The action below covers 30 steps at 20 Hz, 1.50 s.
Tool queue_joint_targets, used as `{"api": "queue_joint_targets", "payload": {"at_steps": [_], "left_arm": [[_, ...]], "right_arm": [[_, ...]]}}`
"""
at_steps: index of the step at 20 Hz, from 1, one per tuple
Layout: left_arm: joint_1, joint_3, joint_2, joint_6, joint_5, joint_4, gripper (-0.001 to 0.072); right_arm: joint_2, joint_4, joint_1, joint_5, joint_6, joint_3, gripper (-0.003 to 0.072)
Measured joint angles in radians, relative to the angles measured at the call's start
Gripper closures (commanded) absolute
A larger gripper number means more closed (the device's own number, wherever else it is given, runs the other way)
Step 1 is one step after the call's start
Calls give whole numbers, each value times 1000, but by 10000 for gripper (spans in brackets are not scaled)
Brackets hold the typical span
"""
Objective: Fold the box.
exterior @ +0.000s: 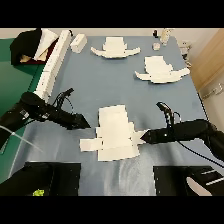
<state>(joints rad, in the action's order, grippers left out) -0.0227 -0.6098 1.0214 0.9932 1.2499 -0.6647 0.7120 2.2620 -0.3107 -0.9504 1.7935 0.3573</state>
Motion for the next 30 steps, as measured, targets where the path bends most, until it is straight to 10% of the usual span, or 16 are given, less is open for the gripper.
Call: {"api": "queue_joint_targets", "payload": {"at_steps": [14,17,30], "left_arm": [[-90,-278,528,-253,-45,192,271],[-132,-315,571,-267,-19,198,425],[-192,-337,600,-367,112,200,426]], "right_arm": [[-37,-3,-19,-26,-65,-14,686],[-37,-3,-19,-26,-66,-14,686],[-9,-11,-19,-26,-66,-14,686]]}}
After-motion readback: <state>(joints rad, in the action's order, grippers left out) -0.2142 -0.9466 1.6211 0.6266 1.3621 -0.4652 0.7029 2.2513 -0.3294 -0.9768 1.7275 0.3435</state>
